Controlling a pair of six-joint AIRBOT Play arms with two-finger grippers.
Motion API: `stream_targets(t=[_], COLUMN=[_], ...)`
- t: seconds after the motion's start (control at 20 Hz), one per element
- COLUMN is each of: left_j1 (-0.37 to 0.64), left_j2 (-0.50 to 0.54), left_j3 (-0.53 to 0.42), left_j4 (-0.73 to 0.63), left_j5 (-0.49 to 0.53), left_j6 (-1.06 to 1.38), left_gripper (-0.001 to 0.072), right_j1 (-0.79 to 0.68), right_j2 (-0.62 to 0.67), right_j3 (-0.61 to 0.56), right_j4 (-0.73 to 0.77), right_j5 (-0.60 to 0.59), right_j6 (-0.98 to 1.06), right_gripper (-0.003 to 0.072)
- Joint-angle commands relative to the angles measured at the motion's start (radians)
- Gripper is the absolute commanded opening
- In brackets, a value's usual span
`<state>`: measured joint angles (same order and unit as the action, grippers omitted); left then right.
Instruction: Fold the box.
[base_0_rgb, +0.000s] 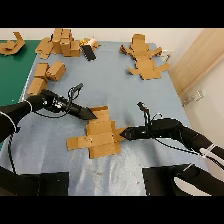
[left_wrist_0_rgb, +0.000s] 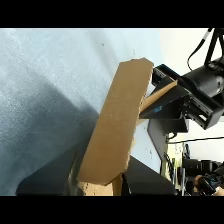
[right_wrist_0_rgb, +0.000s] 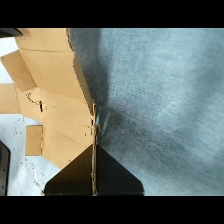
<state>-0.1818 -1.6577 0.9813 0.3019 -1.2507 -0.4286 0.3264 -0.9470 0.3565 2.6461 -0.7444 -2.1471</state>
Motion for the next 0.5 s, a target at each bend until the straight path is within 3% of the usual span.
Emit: stream_targets(t=[0.0,0.3,0.35,0.45], left_j1=[-0.006,-0.029,-0.029,-0.028], left_j2=[-0.002,-0.028,-0.027,-0.027], left_j3=[-0.006,-0.011,-0.011,-0.011], left_j4=[0.002,-0.006,-0.017,-0.037], left_j5=[-0.022,-0.013,-0.014,-0.013], left_j6=[0.022,0.046,0.057,0.075], left_gripper=[0.0282,0.0275,0.0125,0.0092], right_j1=[0.0,0.0,0.0,0.0], right_j2=[-0.005,-0.005,-0.005,-0.005], right_j3=[0.0,0.0,0.0,0.0], right_j4=[-0.001,-0.001,-0.001,-0.001], right_j5=[0.003,0.002,0.002,0.002], right_j6=[0.001,0.002,0.002,0.002], right_gripper=[-0.0001,0.0,0.0,0.0])
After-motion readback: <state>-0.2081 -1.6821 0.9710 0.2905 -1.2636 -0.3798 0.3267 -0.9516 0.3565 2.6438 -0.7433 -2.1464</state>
